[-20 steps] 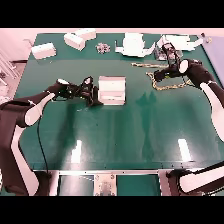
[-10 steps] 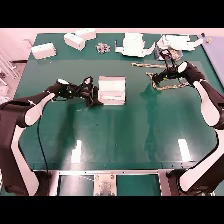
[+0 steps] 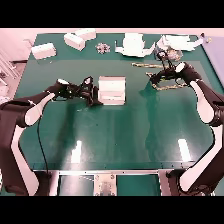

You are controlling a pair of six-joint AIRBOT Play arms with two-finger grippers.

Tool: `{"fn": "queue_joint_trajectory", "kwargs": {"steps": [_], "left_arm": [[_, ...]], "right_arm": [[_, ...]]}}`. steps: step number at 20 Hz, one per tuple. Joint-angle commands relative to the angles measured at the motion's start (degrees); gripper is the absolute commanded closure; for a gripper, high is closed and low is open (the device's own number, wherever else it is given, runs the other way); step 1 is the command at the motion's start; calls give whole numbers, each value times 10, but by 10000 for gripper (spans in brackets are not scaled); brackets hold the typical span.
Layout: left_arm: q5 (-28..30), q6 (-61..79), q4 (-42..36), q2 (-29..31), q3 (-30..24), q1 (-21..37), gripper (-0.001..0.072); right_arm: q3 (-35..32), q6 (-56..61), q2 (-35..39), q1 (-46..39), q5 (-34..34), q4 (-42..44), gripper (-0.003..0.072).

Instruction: Fold the box and place the chain.

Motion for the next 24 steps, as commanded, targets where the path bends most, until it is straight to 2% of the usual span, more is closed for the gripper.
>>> {"fn": "queue_joint_trajectory", "kwargs": {"steps": [1, 4, 10, 19, 23, 24], "left_arm": [[0, 0, 0, 0, 0, 0, 241], [0, 0, 0, 0, 0, 0, 241], [0, 0, 0, 0, 0, 0, 241], [0, 0, 0, 0, 0, 0, 241], [0, 0, 0, 0, 0, 0, 241], [0, 0, 0, 0, 0, 0, 240]], "right_arm": [[2, -3, -5, 1, 24, -4, 408], [9, -3, -5, 1, 63, -2, 683], [11, -2, 5, 2, 121, -1, 683], [11, 55, 131, 13, 132, 20, 684], [8, 59, 155, 18, 173, 7, 678], [-3, 56, 152, 13, 173, 0, 546]]}}
